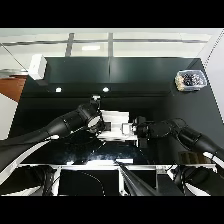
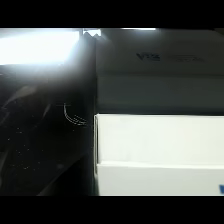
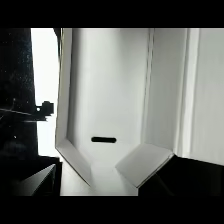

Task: Fold the box and place the chain.

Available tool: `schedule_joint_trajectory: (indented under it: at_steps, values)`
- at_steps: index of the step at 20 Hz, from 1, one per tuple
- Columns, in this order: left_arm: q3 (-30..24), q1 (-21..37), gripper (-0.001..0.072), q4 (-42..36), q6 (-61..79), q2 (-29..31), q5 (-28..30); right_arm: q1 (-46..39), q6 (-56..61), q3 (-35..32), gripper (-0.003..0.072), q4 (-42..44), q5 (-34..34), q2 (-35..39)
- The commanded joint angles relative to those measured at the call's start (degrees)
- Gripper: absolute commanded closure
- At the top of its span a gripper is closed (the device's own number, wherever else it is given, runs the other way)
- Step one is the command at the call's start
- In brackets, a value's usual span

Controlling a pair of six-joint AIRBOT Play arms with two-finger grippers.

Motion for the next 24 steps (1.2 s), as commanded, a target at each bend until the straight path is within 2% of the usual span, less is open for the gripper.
schedule_joint_trajectory:
  at_steps: [1,3,4,5,6,7,8,9,10,11,12,24]
  values:
    - [0.00,0.04,0.0682,0.13,0.68,0.04,-0.20,0.04,-0.17,0.07,-0.0009,-0.20,1.20,0.28]
    - [0.00,0.04,0.0682,0.13,0.68,0.02,-0.20,0.31,-0.24,0.07,-0.0008,2.91,3.80,0.26]
    - [0.00,0.04,0.0682,0.13,0.68,0.02,-0.17,0.76,-1.11,0.07,0.0041,3.56,4.02,0.26]
    - [0.00,0.04,0.0682,0.15,0.68,0.02,-0.11,1.36,-1.66,0.07,0.0143,3.61,3.91,0.24]
    - [0.00,0.04,0.0682,0.15,0.68,0.02,-0.07,1.81,-1.62,0.07,0.0164,3.63,3.93,0.24]
    - [0.00,0.04,0.0682,0.15,0.68,0.02,-0.07,2.23,-1.33,0.07,0.0251,3.65,3.82,0.24]
    - [0.00,0.04,0.0682,0.13,0.68,0.02,-0.07,2.51,0.02,0.07,0.0397,3.67,3.78,0.24]
    - [0.00,0.04,0.0682,0.13,0.68,0.02,-0.07,2.80,1.51,0.07,0.0465,3.65,3.78,0.24]
    - [0.00,0.04,0.0682,0.13,0.66,0.02,-0.07,2.80,2.62,0.07,0.0513,4.52,3.45,0.24]
    - [0.00,0.04,0.0682,0.13,0.66,0.02,-0.07,2.80,3.72,0.07,0.0515,5.81,3.34,0.24]
    - [0.00,0.04,0.0682,0.13,0.66,-0.02,-0.07,2.80,4.04,0.07,0.0569,6.75,3.19,0.24]
    - [-0.09,0.04,0.0682,-0.31,0.63,-0.02,0.66,4.87,11.65,0.07,0.0570,10.25,6.80,-1.75]
